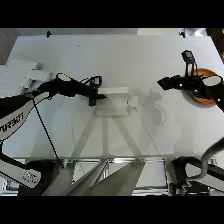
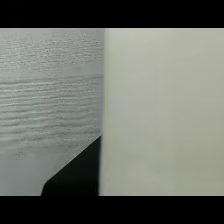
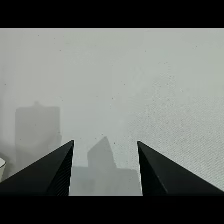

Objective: Fold the box and place the chain.

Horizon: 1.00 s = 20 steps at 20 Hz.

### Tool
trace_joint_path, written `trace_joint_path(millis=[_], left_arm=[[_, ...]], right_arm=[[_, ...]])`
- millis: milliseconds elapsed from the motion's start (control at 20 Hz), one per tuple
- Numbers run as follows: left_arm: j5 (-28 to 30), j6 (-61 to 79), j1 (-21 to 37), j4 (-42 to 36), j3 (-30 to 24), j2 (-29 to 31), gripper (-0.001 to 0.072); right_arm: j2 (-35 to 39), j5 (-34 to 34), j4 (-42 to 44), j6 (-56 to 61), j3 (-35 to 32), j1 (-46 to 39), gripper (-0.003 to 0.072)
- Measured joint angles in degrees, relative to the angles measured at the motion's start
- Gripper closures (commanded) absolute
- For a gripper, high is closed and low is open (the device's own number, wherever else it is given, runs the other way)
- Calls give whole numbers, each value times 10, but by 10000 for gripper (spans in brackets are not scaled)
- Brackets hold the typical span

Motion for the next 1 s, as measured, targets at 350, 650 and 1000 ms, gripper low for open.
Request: trace_joint_path(millis=[350,650,1000], left_arm=[[-2,0,0,-20,0,0,672],[-2,0,0,-43,0,8,484],[-2,0,3,-49,0,17,704]], right_arm=[[0,0,0,0,0,0,248],[0,0,0,0,0,0,248],[0,0,0,0,0,0,248]])
